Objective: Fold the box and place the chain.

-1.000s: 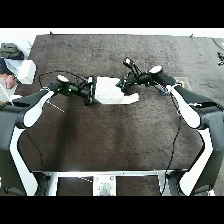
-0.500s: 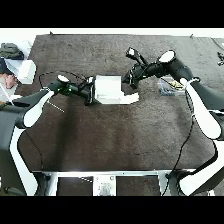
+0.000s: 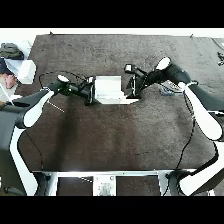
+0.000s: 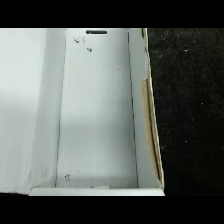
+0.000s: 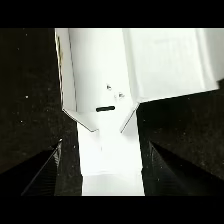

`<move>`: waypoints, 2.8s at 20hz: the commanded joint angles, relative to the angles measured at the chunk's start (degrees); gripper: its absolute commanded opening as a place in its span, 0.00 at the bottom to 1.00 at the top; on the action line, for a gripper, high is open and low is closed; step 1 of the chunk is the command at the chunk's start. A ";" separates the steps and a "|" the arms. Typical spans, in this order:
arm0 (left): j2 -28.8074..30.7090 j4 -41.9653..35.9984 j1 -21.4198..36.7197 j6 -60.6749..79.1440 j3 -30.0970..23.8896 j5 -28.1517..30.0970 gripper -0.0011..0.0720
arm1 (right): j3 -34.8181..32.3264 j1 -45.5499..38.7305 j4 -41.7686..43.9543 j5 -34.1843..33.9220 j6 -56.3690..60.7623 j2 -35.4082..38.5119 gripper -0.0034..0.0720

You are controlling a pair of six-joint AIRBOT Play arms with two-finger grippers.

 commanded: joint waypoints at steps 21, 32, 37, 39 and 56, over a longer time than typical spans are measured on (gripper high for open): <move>0.00 0.00 0.00 0.15 -0.02 0.00 0.58 | -6.14 5.14 7.13 -13.60 -6.80 -1.07 0.40; 0.00 0.00 0.00 0.15 -0.02 0.00 0.58 | -6.14 5.55 9.62 -13.57 -8.46 -4.26 0.40; 0.02 0.00 0.00 0.15 -0.02 0.00 0.58 | -6.14 5.53 10.60 -13.57 -9.86 -4.26 0.44; 0.00 0.00 0.00 0.15 -0.02 0.00 0.58 | -6.14 5.53 10.58 -13.79 -9.90 -4.26 0.84; 0.02 0.00 0.00 0.15 -0.02 0.00 0.58 | -6.10 -0.85 -4.13 -7.67 28.48 9.73 0.03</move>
